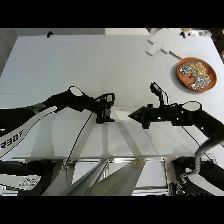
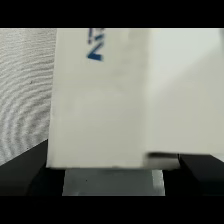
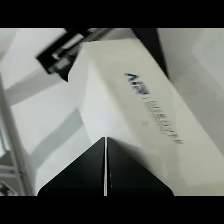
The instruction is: Fold the box and place the chain.
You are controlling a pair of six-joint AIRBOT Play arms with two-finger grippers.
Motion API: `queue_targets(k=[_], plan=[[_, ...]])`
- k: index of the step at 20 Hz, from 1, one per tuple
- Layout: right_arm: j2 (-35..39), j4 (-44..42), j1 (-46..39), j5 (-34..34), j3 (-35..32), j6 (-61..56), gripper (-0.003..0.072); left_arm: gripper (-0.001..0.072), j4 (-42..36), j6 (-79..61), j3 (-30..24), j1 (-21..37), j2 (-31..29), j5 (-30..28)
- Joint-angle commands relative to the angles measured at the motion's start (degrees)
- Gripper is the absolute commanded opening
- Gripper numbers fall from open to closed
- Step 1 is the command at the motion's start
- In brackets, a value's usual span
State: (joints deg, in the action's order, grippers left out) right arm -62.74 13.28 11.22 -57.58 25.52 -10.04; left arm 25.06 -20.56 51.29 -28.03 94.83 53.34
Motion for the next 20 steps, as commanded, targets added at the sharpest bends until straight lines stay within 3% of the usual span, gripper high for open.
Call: queue_targets(k=[1,8,11,12,14,15,16,17,20], plan=[[1.4,-4.8,0.0,-2.7,0.0,4.2,0.0013,0.0099,0.0,0.1,0.0,0.0,0.0,0.1],[-0.4,2.2,3.8,4.5,0.0,0.7,0.0014,0.0099,0.0,0.1,0.0,0.0,0.0,0.1],[1.2,0.8,3.8,2.6,1.5,3.3,0.0021,0.0099,0.0,0.0,0.0,0.0,0.0,0.1],[2.5,0.7,3.8,1.1,3.2,4.3,0.0065,0.0099,0.0,0.1,0.0,0.0,0.0,0.1],[5.0,2.1,3.8,0.4,7.2,4.7,0.0070,0.0099,0.0,0.0,0.0,0.0,0.0,0.0],[5.7,4.1,3.8,0.6,9.5,5.3,0.0116,0.0099,0.0,0.1,0.0,0.0,0.0,0.1],[5.6,6.3,3.8,1.6,11.7,5.4,0.0225,0.0099,0.0,0.0,0.0,0.0,0.0,0.1],[5.2,9.2,3.8,2.8,14.0,4.6,0.0267,0.0099,0.0,0.1,0.0,0.0,0.0,0.1],[1.4,22.1,3.8,2.4,20.5,-1.0,0.0267,0.0099,0.0,0.1,0.0,0.0,0.0,0.1]])
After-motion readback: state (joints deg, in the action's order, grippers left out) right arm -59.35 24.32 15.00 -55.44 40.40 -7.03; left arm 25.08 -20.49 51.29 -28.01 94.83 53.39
